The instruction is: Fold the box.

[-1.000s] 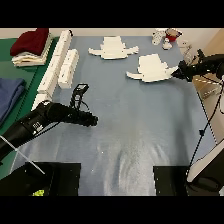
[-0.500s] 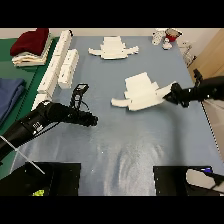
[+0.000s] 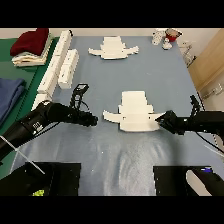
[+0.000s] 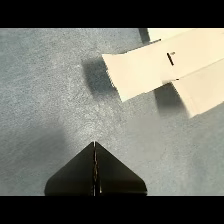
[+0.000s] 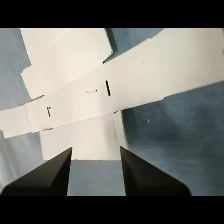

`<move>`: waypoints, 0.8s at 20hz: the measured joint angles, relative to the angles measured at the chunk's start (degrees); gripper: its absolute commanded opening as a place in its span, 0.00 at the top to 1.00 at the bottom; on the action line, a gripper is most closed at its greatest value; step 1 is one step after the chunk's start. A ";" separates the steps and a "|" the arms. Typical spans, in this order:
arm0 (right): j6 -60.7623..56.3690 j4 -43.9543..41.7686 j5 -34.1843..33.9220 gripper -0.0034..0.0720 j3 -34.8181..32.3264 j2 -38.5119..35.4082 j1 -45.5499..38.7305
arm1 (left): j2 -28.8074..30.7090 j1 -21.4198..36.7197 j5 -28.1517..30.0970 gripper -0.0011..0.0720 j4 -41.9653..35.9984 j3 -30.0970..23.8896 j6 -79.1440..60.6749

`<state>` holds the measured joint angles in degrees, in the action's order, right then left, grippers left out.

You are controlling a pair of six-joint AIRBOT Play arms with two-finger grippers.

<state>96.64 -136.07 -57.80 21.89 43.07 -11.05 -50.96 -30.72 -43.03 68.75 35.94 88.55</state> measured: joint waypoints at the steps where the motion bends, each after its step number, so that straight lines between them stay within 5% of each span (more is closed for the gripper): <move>1: -0.28 0.11 -0.02 0.38 -0.28 -0.50 0.04 | 0.00 0.00 -0.02 0.97 0.00 0.00 -0.02; 6: -3.87 7.78 -2.82 0.38 7.76 2.97 -3.43 | 0.00 0.00 0.00 0.97 0.00 0.00 -0.02; 11: -0.94 14.43 -7.50 0.42 19.89 17.70 -10.75 | 0.00 0.00 0.00 0.97 0.00 0.00 0.00; 16: 10.08 10.49 -9.40 0.42 24.52 30.93 -13.31 | 0.00 0.00 0.00 0.97 0.00 0.00 0.00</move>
